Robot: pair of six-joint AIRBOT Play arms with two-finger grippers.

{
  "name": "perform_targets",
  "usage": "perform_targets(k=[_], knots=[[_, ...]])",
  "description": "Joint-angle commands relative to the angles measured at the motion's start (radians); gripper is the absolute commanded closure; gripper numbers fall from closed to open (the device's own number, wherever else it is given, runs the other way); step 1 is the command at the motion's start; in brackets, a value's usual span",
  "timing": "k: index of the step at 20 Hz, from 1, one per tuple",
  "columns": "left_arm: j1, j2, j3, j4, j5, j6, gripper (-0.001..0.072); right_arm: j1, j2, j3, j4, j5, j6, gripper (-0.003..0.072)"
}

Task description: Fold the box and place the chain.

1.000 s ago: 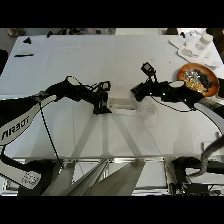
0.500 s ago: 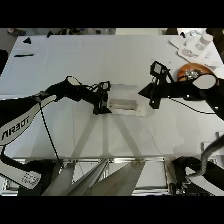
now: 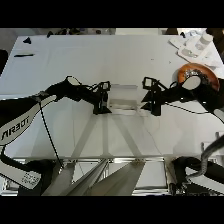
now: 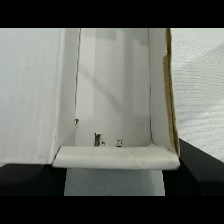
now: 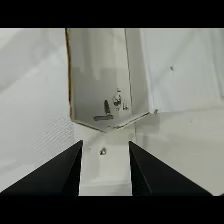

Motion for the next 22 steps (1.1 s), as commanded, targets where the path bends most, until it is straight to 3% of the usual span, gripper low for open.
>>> perform_targets(k=[1,15,16,17,19,21,22], knots=[[0.0,0.0,0.0,0.0,0.0,0.0,0.0479,0.053,-0.11,-0.001,-0.02,-0.088,-0.074,0.0367],[0.0,0.0,0.0,0.0,0.0,0.0,0.0479,0.07,-0.151,0.0,0.148,-0.158,-0.143,0.0635],[0.0,0.0,0.0,0.0,0.0,0.0,0.0479,0.07,-0.151,-0.001,0.148,-0.157,-0.143,0.0629],[0.0,0.0,0.0,0.0,0.0,0.0,0.0479,0.07,-0.151,0.0,0.149,-0.155,-0.142,0.0567],[0.0,0.0,0.0,0.0,0.0,0.0,0.0479,0.07,-0.151,0.0,0.153,-0.155,-0.142,0.0318],[0.0,0.0,0.0,0.0,0.0,0.0,0.0479,0.07,-0.151,-0.001,0.152,-0.144,-0.138,0.0308],[0.0,0.0,0.0,0.0,0.0,0.0,0.0479,0.07,-0.151,-0.001,0.152,-0.131,-0.138,0.0262]])
